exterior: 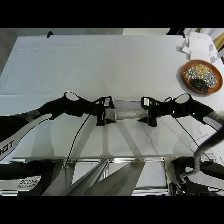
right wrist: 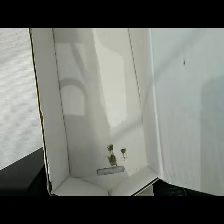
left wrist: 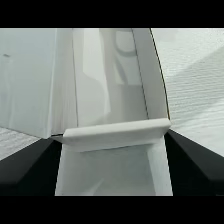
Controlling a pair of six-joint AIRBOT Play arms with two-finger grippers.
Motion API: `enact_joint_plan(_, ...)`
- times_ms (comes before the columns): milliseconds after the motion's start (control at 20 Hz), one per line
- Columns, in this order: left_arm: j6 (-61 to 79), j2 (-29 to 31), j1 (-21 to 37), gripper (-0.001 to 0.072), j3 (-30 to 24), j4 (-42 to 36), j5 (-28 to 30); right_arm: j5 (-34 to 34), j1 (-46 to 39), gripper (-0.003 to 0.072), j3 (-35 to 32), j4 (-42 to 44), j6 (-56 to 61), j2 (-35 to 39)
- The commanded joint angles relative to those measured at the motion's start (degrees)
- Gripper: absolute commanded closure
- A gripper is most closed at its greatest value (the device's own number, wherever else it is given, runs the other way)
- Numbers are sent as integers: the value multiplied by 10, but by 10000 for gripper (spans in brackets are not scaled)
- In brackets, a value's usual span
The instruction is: Fold the box and place the chain.
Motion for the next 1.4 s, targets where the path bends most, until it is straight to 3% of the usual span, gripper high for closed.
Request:
enact_joint_plan(0,-3,-5,-2,3,0,-8,0,-1,0,417,0,1,1,0)
enact_joint_plan(550,-32,-5,-23,23,0,-23,50,-1,0,417,0,1,1,0)
enact_joint_plan(700,-33,-5,-23,393,0,-23,50,-1,0,417,0,1,1,0)
enact_joint_plan(750,-33,-5,-23,458,0,-23,50,-1,0,417,0,1,1,0)
enact_joint_plan(1350,-33,-5,-23,458,0,-23,49,-1,0,417,0,1,1,0)
